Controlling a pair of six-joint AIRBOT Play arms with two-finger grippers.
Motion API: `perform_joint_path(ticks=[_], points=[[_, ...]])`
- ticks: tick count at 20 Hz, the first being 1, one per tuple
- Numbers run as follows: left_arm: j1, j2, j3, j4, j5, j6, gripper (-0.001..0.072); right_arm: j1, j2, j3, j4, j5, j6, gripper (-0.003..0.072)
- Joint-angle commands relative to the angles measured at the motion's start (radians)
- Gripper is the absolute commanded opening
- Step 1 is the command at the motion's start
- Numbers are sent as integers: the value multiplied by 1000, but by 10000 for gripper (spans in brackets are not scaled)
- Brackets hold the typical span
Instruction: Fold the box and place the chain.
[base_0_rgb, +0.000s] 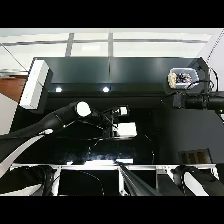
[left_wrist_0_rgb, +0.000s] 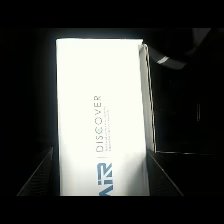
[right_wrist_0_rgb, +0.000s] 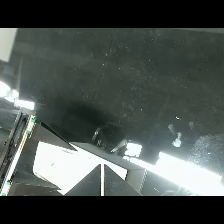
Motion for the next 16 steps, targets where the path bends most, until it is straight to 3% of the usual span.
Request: perform_joint_path(ticks=[1, 10, 16], points=[[5, 3, 2, 11, 4, 0, 709, 0, 0, 1, 0, 1, 5, 26], [11, 80, 1, 11, -1, -38, 709, 0, 0, 1, 0, 1, 7, 26], [-27, 73, -11, 61, 11, -81, 710, 0, 0, 1, 0, 0, 7, 26]])
